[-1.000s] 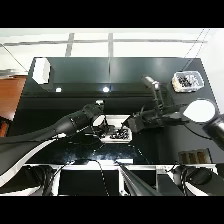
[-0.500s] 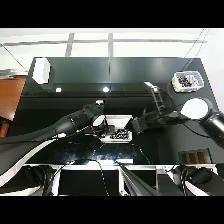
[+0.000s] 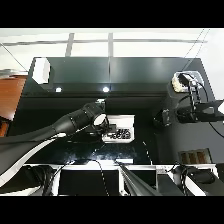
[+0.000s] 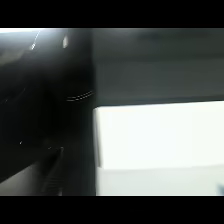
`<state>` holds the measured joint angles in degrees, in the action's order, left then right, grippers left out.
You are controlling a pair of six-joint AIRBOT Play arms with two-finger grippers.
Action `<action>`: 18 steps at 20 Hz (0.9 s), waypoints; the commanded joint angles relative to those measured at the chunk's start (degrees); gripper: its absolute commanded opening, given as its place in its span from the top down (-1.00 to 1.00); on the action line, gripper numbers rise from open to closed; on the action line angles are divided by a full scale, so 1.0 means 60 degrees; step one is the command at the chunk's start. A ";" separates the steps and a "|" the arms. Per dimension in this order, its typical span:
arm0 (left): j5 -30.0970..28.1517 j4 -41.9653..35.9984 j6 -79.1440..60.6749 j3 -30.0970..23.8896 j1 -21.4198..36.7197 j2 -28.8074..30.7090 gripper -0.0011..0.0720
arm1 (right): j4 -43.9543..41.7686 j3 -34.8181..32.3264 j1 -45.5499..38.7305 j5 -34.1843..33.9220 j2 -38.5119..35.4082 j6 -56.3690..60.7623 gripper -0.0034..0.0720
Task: Fold the box and place the chain.
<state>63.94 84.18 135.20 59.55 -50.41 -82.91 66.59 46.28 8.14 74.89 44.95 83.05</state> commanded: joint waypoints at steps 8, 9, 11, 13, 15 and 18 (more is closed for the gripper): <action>0.1872 0.1683 -0.2182 0.0386 0.0011 0.3238 -0.81 | 0.0266 0.0000 -0.0302 -0.0812 -0.0084 -0.0321 -0.94; 0.2131 0.1985 -0.2401 0.0357 0.0033 0.3730 -0.81 | 0.0259 0.0000 -0.0277 -0.1067 -0.0084 -0.0718 -0.94; 0.2397 0.2106 -0.2747 0.0076 0.0430 0.4823 -0.81 | 0.0233 0.0000 0.0018 -0.1410 -0.0066 -0.1599 -0.96; 0.2397 0.2076 -0.2750 -0.0484 0.1082 0.5832 -0.81 | 0.0160 0.0000 0.0477 -0.1588 0.0109 -0.1548 -0.95; 0.2102 0.2178 -0.1978 -0.1333 0.1592 0.6801 -0.81 | 0.0193 0.0095 0.0878 -0.2237 0.0641 -0.0637 -0.95; 0.1198 0.1468 -0.1326 -0.2914 0.1665 0.7883 -0.81 | 0.0164 0.1763 0.1351 -0.1876 0.2783 -0.0641 -0.95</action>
